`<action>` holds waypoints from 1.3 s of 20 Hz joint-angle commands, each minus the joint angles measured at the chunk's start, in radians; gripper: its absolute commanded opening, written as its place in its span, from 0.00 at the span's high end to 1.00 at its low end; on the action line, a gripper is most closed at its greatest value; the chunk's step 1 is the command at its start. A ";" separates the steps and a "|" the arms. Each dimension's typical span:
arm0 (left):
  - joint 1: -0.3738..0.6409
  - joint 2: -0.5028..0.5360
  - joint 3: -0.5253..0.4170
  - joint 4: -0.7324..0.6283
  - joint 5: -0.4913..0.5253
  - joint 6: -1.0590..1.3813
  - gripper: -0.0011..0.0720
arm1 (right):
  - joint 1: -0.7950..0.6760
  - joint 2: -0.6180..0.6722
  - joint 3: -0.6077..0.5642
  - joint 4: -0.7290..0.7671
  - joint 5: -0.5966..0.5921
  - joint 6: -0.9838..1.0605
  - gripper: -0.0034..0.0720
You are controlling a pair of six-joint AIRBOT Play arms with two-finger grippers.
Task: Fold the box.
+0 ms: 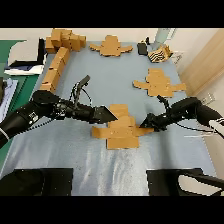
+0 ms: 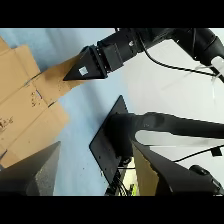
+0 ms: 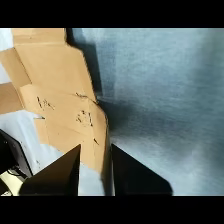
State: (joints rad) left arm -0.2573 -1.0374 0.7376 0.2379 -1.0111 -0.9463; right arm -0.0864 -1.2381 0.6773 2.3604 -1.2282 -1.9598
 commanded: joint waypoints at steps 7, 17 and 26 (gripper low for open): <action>0.167 -0.201 0.035 0.071 -0.154 -0.083 0.26 | 0.272 0.046 -0.107 0.039 0.156 -0.214 0.95; 0.328 -0.249 0.060 0.182 -0.207 -0.080 0.01 | 0.425 0.359 -0.203 -0.011 0.354 -0.169 0.95; 0.276 -0.314 0.059 0.355 -0.097 -0.162 0.01 | 0.425 0.360 -0.239 -0.015 0.353 -0.174 0.95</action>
